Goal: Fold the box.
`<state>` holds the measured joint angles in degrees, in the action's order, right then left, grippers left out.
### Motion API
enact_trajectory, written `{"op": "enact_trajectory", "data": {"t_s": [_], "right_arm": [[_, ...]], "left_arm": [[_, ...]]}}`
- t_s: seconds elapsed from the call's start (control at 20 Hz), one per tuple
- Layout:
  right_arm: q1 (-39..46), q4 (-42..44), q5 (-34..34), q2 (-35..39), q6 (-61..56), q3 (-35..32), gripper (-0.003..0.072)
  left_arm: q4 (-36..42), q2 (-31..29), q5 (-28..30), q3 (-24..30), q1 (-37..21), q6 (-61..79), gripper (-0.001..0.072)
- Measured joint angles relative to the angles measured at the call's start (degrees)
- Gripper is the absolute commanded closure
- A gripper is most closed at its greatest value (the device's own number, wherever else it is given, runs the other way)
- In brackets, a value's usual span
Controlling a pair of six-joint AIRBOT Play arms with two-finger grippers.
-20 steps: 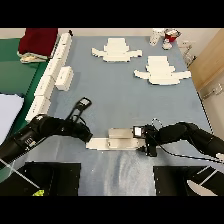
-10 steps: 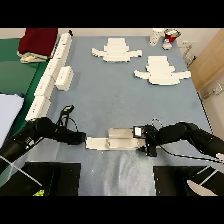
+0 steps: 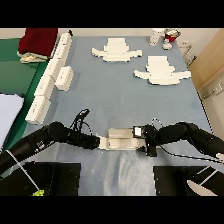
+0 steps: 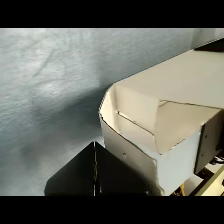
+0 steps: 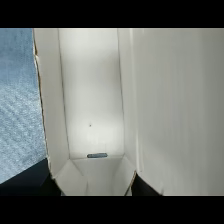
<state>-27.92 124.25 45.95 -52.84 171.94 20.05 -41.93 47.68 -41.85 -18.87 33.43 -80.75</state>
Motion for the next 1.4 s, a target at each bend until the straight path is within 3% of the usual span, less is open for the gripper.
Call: {"op": "enact_trajectory", "data": {"t_s": [0.1,0.15,0.2,0.65,1.1,1.4], "right_arm": [[0.00,-0.02,0.00,0.00,0.00,0.00,0.0210],[0.00,0.00,0.00,0.00,0.00,0.00,0.0211],[0.00,0.00,0.00,0.00,0.00,0.00,0.0210],[0.00,-0.02,0.00,0.00,0.00,0.00,0.0210],[0.00,-0.02,0.00,0.00,0.00,0.00,0.0210],[0.00,-0.02,0.00,0.00,0.00,0.00,0.0210]], "left_arm": [[0.39,0.07,-0.09,-0.68,0.48,0.17,0.0692],[0.55,0.11,-0.20,-1.09,0.68,0.22,0.0525],[0.59,0.11,-0.44,-1.46,0.83,0.26,0.0205],[0.37,0.11,-1.75,-3.37,1.03,0.35,0.0188],[1.22,0.20,-7.21,-6.38,-1.99,0.26,0.0187],[3.52,0.24,-6.71,-6.73,-0.87,-1.03,0.0189]]}}
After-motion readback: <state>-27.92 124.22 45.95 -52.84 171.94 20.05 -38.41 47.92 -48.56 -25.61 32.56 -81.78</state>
